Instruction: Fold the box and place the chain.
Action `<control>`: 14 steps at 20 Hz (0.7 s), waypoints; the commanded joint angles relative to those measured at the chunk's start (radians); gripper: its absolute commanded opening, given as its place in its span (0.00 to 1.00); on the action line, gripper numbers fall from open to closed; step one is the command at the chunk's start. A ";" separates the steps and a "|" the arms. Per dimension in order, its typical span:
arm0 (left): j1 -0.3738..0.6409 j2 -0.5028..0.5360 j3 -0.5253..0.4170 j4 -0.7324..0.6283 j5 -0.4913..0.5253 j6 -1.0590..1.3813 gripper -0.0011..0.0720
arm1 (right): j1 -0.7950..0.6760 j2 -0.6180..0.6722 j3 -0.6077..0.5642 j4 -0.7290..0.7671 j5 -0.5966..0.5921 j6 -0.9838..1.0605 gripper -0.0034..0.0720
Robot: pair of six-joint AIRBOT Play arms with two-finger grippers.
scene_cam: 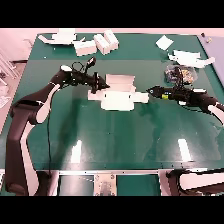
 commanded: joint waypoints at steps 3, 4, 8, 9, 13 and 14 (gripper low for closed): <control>-0.030 0.004 0.000 0.091 0.032 0.000 0.03 | 0.000 0.001 0.000 0.000 0.000 -0.002 0.40; -0.032 0.004 0.000 0.090 0.037 0.000 0.03 | 0.000 0.001 0.000 0.000 0.000 -0.002 0.39; -0.032 0.004 0.000 0.089 0.077 0.000 0.03 | 0.000 0.001 0.000 0.000 0.000 -0.005 0.39; -0.032 0.004 0.000 0.089 0.079 0.000 0.03 | 0.000 0.001 0.000 0.000 0.000 -0.006 0.39; -0.031 0.006 -0.048 0.076 0.115 0.013 0.03 | 0.000 0.001 0.000 0.000 0.000 -0.008 0.40; -0.031 0.006 -0.071 0.072 0.119 0.042 0.03 | 0.000 0.001 0.000 0.000 0.000 -0.008 0.40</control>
